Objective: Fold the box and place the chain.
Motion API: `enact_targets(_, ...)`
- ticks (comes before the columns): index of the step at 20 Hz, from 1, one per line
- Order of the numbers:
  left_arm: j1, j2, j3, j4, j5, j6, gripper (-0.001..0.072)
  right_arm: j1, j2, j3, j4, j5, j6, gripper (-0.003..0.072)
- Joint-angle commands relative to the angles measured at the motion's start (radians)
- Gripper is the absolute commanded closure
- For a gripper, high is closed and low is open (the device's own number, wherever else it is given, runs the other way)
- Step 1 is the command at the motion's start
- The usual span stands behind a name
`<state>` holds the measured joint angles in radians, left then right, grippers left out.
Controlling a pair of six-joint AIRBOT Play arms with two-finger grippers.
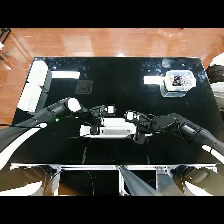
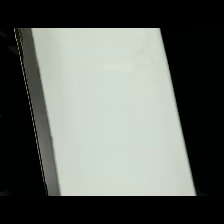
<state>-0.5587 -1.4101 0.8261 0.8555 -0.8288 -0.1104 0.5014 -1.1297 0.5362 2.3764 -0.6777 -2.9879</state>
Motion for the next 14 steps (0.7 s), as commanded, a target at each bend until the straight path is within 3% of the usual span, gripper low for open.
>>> enact_targets(1, -0.001, -0.010, 0.000, 0.001, 0.014, -0.003, 0.0694, 0.000, -0.009, -0.001, -0.024, 0.005, 0.001, -0.0009)
enact_targets(14, 0.000, -0.024, 0.000, 0.001, 0.016, -0.002, 0.0694, 0.000, -0.021, -0.039, -0.021, 0.040, 0.001, -0.0008)
